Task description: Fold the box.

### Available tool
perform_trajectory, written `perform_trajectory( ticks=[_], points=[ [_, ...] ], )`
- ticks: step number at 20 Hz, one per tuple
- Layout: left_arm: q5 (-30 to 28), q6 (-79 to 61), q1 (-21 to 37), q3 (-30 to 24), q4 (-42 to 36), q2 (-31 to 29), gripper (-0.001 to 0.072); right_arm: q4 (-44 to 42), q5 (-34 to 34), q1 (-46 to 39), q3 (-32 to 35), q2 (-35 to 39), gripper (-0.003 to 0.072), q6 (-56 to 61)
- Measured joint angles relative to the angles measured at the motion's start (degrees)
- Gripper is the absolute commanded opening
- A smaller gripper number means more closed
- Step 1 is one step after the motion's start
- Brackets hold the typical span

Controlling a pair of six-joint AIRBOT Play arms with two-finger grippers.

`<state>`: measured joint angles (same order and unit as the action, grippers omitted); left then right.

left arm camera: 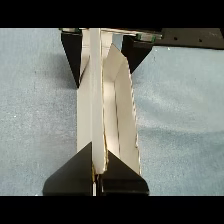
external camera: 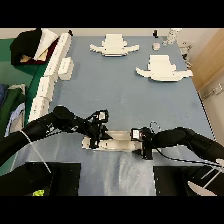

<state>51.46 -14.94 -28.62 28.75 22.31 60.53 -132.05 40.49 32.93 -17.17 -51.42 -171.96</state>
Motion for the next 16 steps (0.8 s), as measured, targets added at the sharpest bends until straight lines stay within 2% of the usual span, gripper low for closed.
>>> perform_trajectory(
  ticks=[16],
  points=[
    [0.0,0.0,0.0,0.0,0.0,0.0,0.0013,1.1,0.0,0.0,0.0,0.0,0.0512,0.0]
  ],
)
